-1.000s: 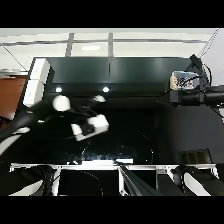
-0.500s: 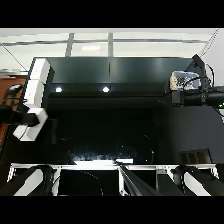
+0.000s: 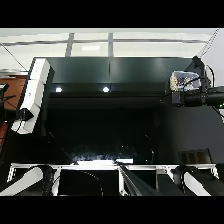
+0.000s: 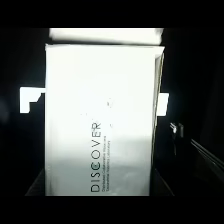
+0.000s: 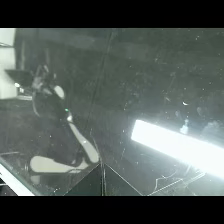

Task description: Fold the box and place the chain.

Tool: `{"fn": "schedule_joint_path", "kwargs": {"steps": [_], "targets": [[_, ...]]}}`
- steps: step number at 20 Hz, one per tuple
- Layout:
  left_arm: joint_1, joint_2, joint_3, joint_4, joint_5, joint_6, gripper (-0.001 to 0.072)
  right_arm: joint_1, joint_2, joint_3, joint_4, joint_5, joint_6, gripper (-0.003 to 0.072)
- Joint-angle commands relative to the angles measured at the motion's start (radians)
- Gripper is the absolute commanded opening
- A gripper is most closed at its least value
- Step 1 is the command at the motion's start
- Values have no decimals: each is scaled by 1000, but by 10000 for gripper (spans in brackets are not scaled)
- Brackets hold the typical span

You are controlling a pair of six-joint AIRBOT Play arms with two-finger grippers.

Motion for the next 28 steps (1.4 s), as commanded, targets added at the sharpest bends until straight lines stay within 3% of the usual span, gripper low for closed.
{"fn": "schedule_joint_path", "kwargs": {"steps": [1,3,4,5,7,12,15,17,18,19,20,21,22,25,28], "targets": [[-18,-113,56,-58,57,101,296,0,0,0,-2,-21,19,10],[-27,-153,80,-56,73,103,311,0,0,0,-2,-20,21,10],[-30,-158,80,-39,105,103,540,0,0,0,-2,-20,25,11],[-32,-156,84,-21,118,91,717,0,0,0,-2,-20,27,11],[-32,-144,97,-7,98,82,717,0,0,0,-2,-20,27,10],[-32,-36,164,62,-90,6,717,0,0,0,-3,-22,27,11],[-37,51,194,-36,-199,-3,717,0,0,0,-2,-29,27,11],[-48,131,196,-137,-198,-30,715,0,1,0,-2,-12,27,10],[-57,175,195,-207,-193,-51,682,0,3,0,-4,12,25,10],[-72,219,195,-263,-189,-70,589,3,12,-3,-11,30,18,8],[-99,262,195,-305,-188,-97,441,13,35,-10,-41,28,16,7],[-137,307,193,-338,-199,-127,189,29,66,-24,-83,5,18,7],[-186,350,187,-372,-226,-147,26,53,109,-53,-134,-44,37,5],[-406,494,75,-397,-162,-159,25,146,303,-219,-312,-339,188,5],[-643,631,-105,-156,79,-428,25,185,383,-367,-449,-550,253,9]]}}
